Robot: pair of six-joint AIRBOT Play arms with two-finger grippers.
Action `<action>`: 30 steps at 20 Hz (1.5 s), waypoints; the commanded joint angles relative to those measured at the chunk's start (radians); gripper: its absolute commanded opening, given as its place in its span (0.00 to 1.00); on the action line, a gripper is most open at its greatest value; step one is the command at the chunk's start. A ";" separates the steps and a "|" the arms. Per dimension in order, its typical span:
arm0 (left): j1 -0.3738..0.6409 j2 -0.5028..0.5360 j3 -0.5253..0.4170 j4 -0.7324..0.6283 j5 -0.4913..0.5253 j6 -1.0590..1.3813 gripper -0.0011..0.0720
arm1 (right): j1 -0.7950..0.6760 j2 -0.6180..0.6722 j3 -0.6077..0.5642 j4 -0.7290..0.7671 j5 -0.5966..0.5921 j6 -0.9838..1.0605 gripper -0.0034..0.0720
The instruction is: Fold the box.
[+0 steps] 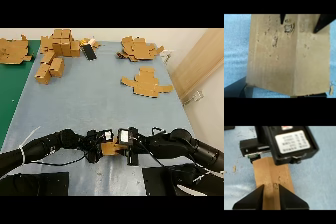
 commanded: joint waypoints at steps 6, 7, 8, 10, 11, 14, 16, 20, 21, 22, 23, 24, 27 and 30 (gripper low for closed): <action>0.000 0.000 0.001 0.001 0.000 0.000 0.74 | 0.018 -0.075 0.001 -0.066 0.023 -0.149 0.59; 0.000 0.000 0.001 0.000 0.000 0.000 0.74 | 0.019 -0.076 0.001 -0.074 0.023 -0.149 0.59; 0.000 0.000 0.001 0.000 0.000 0.000 0.74 | 0.018 -0.077 0.001 -0.089 0.024 -0.149 0.59; 0.000 0.000 0.000 0.001 0.000 0.000 0.74 | 0.018 -0.082 0.001 -0.141 0.023 -0.148 0.59; 0.000 0.000 0.001 0.000 0.000 0.000 0.74 | 0.019 -0.082 0.001 -0.163 0.023 -0.148 0.59; 0.000 0.000 0.000 0.001 0.000 0.000 0.74 | 0.019 -0.081 0.001 -0.177 0.023 -0.148 0.59; 0.000 0.000 0.000 0.000 0.000 0.000 0.74 | 0.019 -0.080 0.002 -0.176 0.018 -0.148 0.59; 0.000 0.000 0.001 0.001 0.000 0.000 0.74 | 0.019 -0.069 0.006 -0.176 0.008 -0.148 0.59; 0.000 0.000 0.001 0.001 0.000 0.000 0.74 | 0.019 -0.069 0.006 -0.176 0.003 -0.148 0.58; 0.000 0.000 0.000 0.000 0.000 0.000 0.74 | 0.019 -0.069 0.006 -0.176 0.001 -0.148 0.58; 0.000 0.000 0.001 0.001 0.000 0.000 0.74 | 0.019 -0.069 0.006 -0.176 0.001 -0.147 0.58; 0.000 0.000 0.001 0.001 0.000 0.000 0.74 | 0.019 -0.069 0.006 -0.176 0.000 -0.148 0.57; 0.000 0.000 0.001 0.000 0.000 0.000 0.74 | 0.019 -0.069 0.006 -0.175 -0.003 -0.148 0.42; 0.000 0.000 0.001 0.000 0.000 0.000 0.74 | 0.020 -0.065 0.006 -0.109 -0.025 -0.144 0.59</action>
